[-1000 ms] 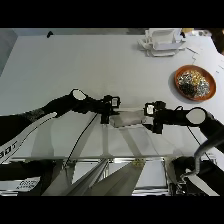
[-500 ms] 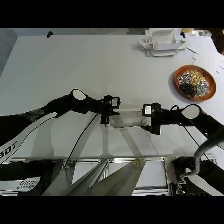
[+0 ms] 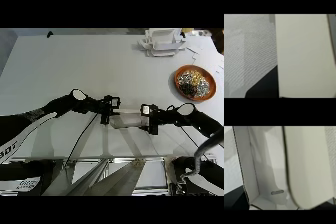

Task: Fold the box and place the chain.

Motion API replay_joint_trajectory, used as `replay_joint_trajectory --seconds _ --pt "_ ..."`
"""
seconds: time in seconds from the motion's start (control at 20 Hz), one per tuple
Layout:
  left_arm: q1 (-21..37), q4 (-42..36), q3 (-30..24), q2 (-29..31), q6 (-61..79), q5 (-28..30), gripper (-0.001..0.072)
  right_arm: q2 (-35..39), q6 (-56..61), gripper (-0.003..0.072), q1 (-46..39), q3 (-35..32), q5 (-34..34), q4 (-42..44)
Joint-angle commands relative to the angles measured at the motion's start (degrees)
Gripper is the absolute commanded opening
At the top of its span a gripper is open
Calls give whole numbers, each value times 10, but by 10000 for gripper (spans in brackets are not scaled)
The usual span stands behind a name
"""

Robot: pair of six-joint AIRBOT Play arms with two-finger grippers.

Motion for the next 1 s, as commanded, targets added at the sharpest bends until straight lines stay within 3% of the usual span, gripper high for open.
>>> replay_joint_trajectory --seconds 0.0,0.15,0.55,0.85,0.95 --pt "0 0 0 0 0 1 12 -20 -26 579 -15 0 -3 11" --pt "0 0 0 0 0 1 11 -31 -48 528 -15 0 -4 11" --pt "0 0 0 0 0 1 12 -45 -53 516 -15 0 -11 12" --pt "0 0 0 0 0 1 11 -46 -53 314 -16 0 -12 11" --pt "0 0 0 0 0 1 12 -46 -53 309 -15 0 -12 11"
